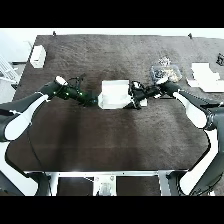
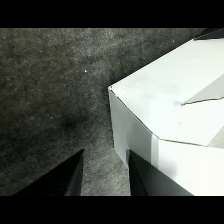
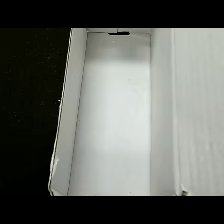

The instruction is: Fold the box and place the chain.

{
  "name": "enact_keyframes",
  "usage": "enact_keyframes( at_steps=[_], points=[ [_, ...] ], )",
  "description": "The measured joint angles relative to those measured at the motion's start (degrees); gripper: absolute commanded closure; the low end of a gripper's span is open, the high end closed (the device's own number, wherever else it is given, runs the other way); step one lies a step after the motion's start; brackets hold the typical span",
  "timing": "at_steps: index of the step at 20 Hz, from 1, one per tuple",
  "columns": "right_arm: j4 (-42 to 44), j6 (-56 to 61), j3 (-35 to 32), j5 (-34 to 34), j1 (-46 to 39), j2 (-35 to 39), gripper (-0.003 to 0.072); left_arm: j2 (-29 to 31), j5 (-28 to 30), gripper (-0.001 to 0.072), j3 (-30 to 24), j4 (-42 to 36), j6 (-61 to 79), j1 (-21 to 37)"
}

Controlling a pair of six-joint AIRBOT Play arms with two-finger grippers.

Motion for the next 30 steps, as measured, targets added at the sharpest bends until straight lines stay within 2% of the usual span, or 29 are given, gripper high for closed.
enact_keyframes(
  at_steps=[14,20,30],
  points=[
    [0.0,0.0,0.0,0.0,0.0,0.0,0.0096,0.5,-2.5,0.0379,0.0,-2.4,0.0,0.4],
    [0.0,0.0,0.0,0.0,0.0,0.0,0.0096,2.9,-1.4,0.0379,0.0,-3.0,0.0,0.5],
    [0.0,0.0,0.0,0.0,0.0,0.0,0.0095,3.6,0.2,0.0379,0.0,-4.1,-0.2,-1.6]
  ],
)
